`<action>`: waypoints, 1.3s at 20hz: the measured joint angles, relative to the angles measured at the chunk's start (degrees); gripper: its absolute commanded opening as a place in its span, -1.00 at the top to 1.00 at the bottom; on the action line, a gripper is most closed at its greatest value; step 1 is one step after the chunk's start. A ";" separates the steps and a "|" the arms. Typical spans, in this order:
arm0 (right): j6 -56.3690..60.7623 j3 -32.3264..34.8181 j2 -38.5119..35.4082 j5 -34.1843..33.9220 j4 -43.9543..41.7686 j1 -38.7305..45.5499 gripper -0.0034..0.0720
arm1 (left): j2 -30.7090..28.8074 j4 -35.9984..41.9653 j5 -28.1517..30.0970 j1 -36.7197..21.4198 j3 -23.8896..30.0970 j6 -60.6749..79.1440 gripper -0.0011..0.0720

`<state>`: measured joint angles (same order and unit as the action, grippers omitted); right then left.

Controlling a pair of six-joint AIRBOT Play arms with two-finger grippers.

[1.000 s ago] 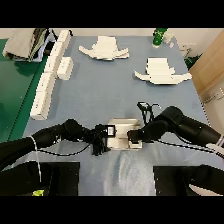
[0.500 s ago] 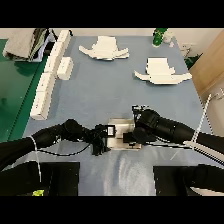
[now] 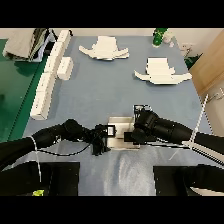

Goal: Fold the box.

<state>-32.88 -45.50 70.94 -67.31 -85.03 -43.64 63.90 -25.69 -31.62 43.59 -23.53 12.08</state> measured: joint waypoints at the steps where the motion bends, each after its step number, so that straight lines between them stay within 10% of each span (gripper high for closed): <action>1: 0.02 0.00 0.00 -0.17 0.04 0.00 0.26 | 0.02 -0.02 0.00 0.00 0.00 0.00 -0.27; 2: -0.02 0.04 0.04 -0.74 0.20 0.00 -0.01 | 0.02 0.00 0.00 0.00 0.00 0.00 -0.27; 12: -5.35 -3.89 -7.17 -7.48 -0.61 0.00 -0.01 | 0.02 -0.02 0.00 0.00 0.00 0.00 -0.27; 13: -6.32 -4.66 -8.59 -8.61 -0.61 0.04 0.02 | 0.02 -0.02 0.00 0.00 0.00 0.00 -0.27; 15: -8.39 -5.86 -11.63 -10.99 -0.28 0.42 0.82 | 0.02 0.00 0.00 0.00 0.00 0.00 -0.27; 16: -9.66 -6.19 -13.00 -12.17 0.22 1.31 0.90 | 0.00 -0.02 0.00 0.00 0.00 0.00 -0.27; 22: -24.00 -6.91 -14.45 -14.60 -0.17 20.02 0.90 | 0.02 -0.02 0.00 0.00 0.00 0.00 -0.27; 26: -44.59 -7.02 -7.96 -10.43 -19.12 38.56 0.90 | 0.00 -0.02 0.00 0.00 0.00 0.00 -0.27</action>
<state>-77.47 -52.51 62.98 -77.73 -104.16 -5.08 63.90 -25.71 -31.62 43.59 -23.53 12.08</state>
